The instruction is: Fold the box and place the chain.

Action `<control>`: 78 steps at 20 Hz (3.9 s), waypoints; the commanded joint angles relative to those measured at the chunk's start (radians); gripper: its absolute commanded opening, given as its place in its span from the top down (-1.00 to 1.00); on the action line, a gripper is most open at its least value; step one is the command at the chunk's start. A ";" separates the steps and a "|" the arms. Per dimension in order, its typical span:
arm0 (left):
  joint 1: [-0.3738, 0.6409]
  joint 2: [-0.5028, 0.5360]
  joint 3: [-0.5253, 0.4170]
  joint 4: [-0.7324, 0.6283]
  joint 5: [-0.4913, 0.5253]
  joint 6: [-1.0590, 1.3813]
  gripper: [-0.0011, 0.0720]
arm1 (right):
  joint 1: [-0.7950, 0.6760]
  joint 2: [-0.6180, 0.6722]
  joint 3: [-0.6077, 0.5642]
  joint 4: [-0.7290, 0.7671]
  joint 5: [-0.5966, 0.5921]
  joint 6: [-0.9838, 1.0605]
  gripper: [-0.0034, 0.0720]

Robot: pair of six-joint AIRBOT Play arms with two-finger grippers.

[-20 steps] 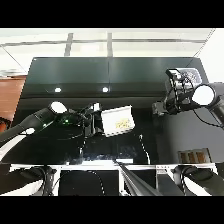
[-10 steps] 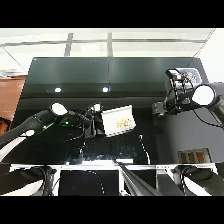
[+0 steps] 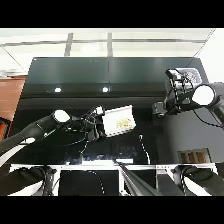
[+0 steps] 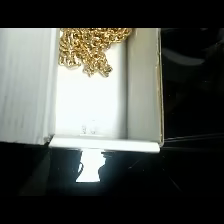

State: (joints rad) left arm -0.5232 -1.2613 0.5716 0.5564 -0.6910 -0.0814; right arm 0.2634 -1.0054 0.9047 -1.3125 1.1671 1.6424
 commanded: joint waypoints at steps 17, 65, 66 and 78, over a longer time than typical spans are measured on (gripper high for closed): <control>-0.015 -0.015 0.002 0.000 0.050 0.190 -0.96 | 0.000 0.000 0.000 0.003 0.000 0.000 -0.09; 0.019 -0.069 0.039 -0.097 -0.026 0.321 0.18 | 0.013 -0.246 0.016 0.557 -0.163 -1.532 -0.97; 0.019 -0.069 0.039 -0.097 -0.026 0.321 0.18 | 0.021 -0.246 0.017 0.565 -0.166 -1.542 -0.97; 0.019 -0.069 0.039 -0.097 -0.026 0.321 0.18 | 0.073 -0.245 0.016 0.622 -0.082 -1.490 -0.44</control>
State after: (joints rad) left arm -0.5030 -1.3296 0.6098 0.4595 -0.7170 0.2394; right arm 0.3325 -1.2507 0.9215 -0.6872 1.0370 0.1001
